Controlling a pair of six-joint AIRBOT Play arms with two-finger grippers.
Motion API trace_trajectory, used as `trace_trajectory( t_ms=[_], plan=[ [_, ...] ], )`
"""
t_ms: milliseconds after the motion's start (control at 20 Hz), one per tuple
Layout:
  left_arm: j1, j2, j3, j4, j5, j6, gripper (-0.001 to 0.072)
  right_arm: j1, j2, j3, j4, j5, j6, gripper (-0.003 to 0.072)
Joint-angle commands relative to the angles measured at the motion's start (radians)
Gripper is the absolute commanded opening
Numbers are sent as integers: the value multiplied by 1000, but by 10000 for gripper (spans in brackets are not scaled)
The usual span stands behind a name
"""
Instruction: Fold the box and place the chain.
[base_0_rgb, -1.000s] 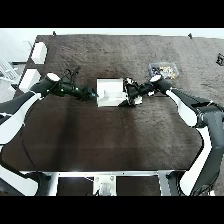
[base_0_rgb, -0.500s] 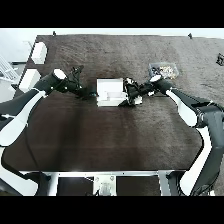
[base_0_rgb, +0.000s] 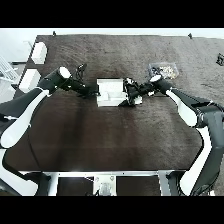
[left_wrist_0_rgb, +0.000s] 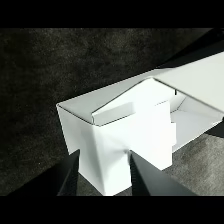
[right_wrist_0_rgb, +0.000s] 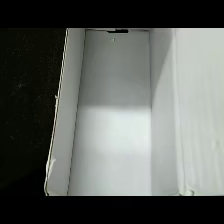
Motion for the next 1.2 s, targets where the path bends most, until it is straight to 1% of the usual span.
trace_trajectory(
  t_ms=[0,150,400,500,650,750,900,1000,1150],
  plan=[
    [-12,0,3,25,6,-18,369,0,-1,0,0,0,0,563],
    [-26,0,4,45,26,-40,369,0,-1,0,0,0,0,564],
    [-28,0,5,68,17,-77,369,0,-1,0,0,0,0,563],
    [-42,-1,13,115,10,-125,369,0,-1,0,0,0,0,564],
    [-76,-11,73,250,-40,-239,369,0,-1,0,0,0,0,564],
    [-85,-14,106,306,-82,-291,369,0,-1,0,0,0,0,564],
    [-99,-30,140,325,-110,-324,369,0,-1,0,0,0,0,563],
    [-114,-62,181,328,-156,-327,369,0,-1,0,0,0,0,563],
    [-138,-92,217,343,-168,-347,369,0,-1,0,0,0,0,563]
  ],
)
